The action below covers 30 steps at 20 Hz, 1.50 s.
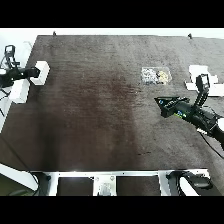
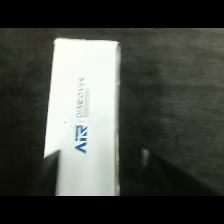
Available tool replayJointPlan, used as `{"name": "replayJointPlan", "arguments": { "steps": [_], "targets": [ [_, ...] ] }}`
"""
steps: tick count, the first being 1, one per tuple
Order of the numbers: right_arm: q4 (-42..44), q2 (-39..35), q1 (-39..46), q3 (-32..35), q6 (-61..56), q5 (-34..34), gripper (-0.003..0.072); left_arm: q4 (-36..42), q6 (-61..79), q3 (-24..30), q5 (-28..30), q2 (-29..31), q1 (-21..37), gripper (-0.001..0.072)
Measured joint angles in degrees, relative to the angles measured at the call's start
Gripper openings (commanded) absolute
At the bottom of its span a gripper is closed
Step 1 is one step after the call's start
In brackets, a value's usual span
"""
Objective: Fold the box and place the chain.
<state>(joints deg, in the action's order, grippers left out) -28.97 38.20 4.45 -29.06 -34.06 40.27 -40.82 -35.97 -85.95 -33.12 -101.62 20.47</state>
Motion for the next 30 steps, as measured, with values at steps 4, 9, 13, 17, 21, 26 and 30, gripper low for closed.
{"name": "replayJointPlan", "arguments": {
  "steps": [4,9,13,17,21,26,30],
  "targets": [
    [0.04,-0.07,0.0,-0.83,0.02,-0.07,0.0017,1.29,3.43,-0.44,-9.31,6.62,0.04,0.0014],
    [-0.07,-3.43,0.0,-1.18,0.07,-2.4,0.0016,8.79,10.91,6.8,-13.18,21.33,-0.04,0.0013],
    [-1.68,-9.57,0.02,-0.76,0.13,-5.75,0.0016,16.98,23.5,21.4,-12.17,37.64,-0.04,0.0013],
    [-2.73,-15.15,0.02,1.9,0.15,-8.98,0.0015,27.56,35.78,40.74,-7.69,55.25,-0.07,0.0013],
    [-4.39,-19.91,0.02,5.81,0.17,-11.85,0.0014,32.72,41.24,56.33,-6.36,67.45,-0.04,0.0014],
    [-7.3,-25.7,0.02,12.41,0.17,-15.32,0.0015,35.58,43.19,69.29,-6.54,76.91,-0.04,0.0013],
    [-8.2,-28.59,0.02,16.83,0.17,-17.7,0.0017,36.7,43.67,76.26,-6.58,80.63,-0.04,0.0019]
  ]
}}
